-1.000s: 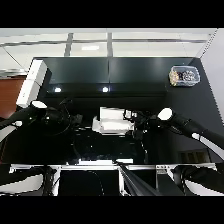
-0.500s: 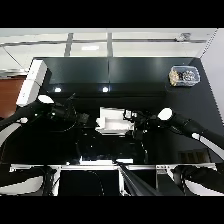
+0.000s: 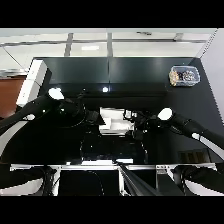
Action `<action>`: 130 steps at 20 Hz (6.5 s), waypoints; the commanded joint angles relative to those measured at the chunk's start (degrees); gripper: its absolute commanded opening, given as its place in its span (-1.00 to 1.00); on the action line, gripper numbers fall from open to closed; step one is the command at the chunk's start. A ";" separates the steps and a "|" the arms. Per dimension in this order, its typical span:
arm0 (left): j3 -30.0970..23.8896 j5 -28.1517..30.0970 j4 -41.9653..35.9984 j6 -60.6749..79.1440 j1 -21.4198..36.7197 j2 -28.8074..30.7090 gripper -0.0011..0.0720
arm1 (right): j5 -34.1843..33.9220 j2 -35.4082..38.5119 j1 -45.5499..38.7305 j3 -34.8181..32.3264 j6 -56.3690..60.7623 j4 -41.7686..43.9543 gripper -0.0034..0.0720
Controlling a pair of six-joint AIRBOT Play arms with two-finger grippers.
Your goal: Fold the box and place the chain.
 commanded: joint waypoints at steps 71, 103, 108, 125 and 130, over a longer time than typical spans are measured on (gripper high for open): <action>15.65 0.39 47.80 -62.60 -25.16 -7.19 -0.43 | 0.00 -0.02 0.02 0.00 0.02 0.07 -0.27; 16.22 -0.55 47.74 -62.38 -25.16 -7.26 -0.90 | -0.02 -0.02 0.02 0.00 0.02 0.07 -0.28; 16.22 -1.22 47.74 -62.38 -25.16 -7.26 -0.90 | 0.00 -0.02 0.02 0.00 0.04 0.11 -0.27; 16.22 -0.63 47.34 -62.93 -24.79 -7.26 -0.90 | 4.76 9.66 -0.46 0.00 6.45 -15.56 0.99; 16.22 -0.57 47.36 -62.84 -24.81 -7.26 -0.90 | 4.22 9.60 -0.39 -0.02 6.27 -7.30 0.13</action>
